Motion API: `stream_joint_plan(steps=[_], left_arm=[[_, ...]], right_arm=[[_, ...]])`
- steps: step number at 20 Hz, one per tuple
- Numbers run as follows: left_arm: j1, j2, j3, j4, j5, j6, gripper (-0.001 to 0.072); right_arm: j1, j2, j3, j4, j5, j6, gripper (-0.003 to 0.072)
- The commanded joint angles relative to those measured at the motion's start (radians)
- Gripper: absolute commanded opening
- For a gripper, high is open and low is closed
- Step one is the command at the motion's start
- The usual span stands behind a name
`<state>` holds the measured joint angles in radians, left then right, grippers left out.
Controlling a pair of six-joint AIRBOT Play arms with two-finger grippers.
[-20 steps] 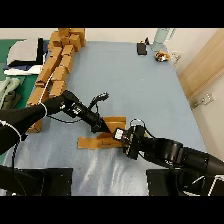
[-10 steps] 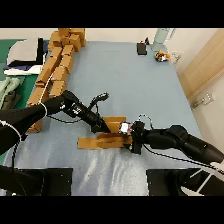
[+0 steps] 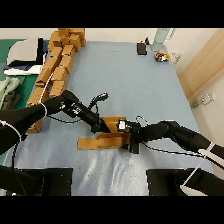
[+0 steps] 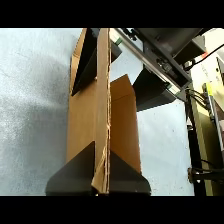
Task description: Fold the box.
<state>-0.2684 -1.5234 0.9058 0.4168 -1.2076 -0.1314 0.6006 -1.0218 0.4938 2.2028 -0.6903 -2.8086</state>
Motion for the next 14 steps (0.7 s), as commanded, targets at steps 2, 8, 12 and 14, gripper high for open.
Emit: stream_joint_plan(steps=[2,8,12,14], left_arm=[[0.000,0.000,0.000,-0.001,0.002,0.000,0.0014],[0.000,0.000,0.000,-0.001,0.002,0.000,0.0013],[0.000,0.000,0.000,-0.001,0.002,0.000,0.0013],[0.000,0.000,0.000,-0.001,0.002,0.000,0.0014]], right_arm=[[-0.003,-0.011,0.006,0.012,0.008,-0.015,0.0705],[-0.048,-0.008,0.006,0.007,-0.063,-0.035,0.0720],[-0.095,-0.005,0.011,0.020,-0.117,-0.099,0.0720],[-0.096,-0.005,0.011,0.022,-0.089,-0.099,0.0720]])
